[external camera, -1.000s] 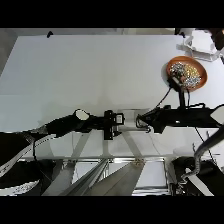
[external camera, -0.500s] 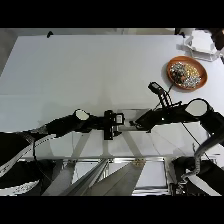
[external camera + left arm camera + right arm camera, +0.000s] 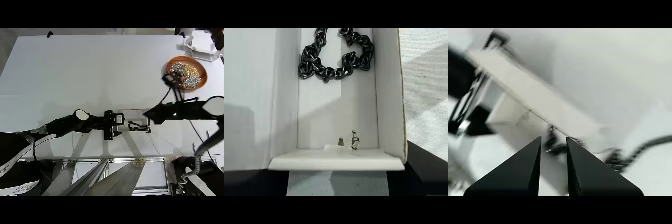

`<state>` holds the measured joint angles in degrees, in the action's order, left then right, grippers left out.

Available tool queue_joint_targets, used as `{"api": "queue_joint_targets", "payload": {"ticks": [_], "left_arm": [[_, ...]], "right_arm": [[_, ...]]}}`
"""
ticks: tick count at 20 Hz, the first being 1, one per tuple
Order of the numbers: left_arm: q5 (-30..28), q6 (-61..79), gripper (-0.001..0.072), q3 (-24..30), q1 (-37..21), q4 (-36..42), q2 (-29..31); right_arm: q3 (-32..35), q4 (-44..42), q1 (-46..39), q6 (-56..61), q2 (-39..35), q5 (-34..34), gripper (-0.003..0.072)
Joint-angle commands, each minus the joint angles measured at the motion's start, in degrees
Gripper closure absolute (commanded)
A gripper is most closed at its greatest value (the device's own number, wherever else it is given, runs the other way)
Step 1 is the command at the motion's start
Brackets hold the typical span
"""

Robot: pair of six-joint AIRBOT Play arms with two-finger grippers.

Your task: Fold the box and place the chain.

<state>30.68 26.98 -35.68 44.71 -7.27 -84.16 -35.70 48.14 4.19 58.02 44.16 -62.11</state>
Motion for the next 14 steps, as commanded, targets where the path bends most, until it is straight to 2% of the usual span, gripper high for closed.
{"api": "queue_joint_targets", "payload": {"ticks": [1,3,4,8,12,14], "left_arm": [[0.0,0.0,0.0437,0.0,0.0,0.0,0.0],[0.0,0.0,0.0437,0.0,0.0,0.0,0.0],[0.0,0.0,0.0437,0.0,0.0,0.0,0.0],[0.0,0.0,0.0437,0.0,0.0,0.0,0.0],[0.0,0.0,0.0437,0.0,0.0,0.0,0.0],[0.0,0.0,0.0437,0.0,0.0,0.0,0.0]], "right_arm": [[-1.8,6.7,-13.3,6.1,-4.0,3.6,0.0447],[-1.8,13.5,-15.0,9.9,-0.8,9.8,0.0314],[-1.8,16.2,-15.0,11.5,2.3,12.8,0.0283],[-2.7,17.0,-15.0,14.9,17.5,28.4,0.0289],[-8.5,16.5,-15.0,15.1,31.3,30.4,0.0292],[-12.5,16.5,-15.0,15.3,35.7,31.0,0.0333]]}}
